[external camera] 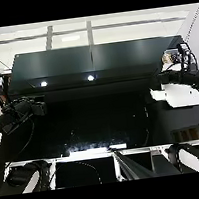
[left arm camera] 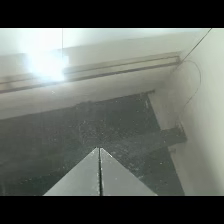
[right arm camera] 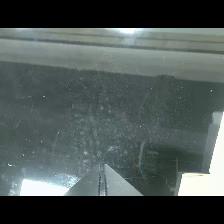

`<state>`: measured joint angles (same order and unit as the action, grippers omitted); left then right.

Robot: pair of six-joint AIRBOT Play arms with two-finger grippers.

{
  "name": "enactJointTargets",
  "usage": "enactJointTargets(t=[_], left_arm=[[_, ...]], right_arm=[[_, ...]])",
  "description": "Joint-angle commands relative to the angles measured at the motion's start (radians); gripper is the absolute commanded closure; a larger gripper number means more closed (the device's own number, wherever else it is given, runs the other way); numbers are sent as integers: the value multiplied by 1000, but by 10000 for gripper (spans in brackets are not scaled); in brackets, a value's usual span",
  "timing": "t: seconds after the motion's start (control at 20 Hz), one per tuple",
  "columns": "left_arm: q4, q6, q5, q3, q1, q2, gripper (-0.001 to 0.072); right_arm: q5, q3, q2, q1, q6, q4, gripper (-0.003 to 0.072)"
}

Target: Fold the box and place the chain.

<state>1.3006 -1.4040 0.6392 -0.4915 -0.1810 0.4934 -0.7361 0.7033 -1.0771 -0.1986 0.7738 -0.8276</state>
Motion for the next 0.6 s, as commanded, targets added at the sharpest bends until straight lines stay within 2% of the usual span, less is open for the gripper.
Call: enactJointTargets(t=[0.0,0.55], left_arm=[[-4,-3,-3,1,-1,0,684],[-11,-3,-11,1,-1,1,684]], right_arm=[[-1,0,1,1,0,0,646],[-1,0,1,1,0,0,646]])
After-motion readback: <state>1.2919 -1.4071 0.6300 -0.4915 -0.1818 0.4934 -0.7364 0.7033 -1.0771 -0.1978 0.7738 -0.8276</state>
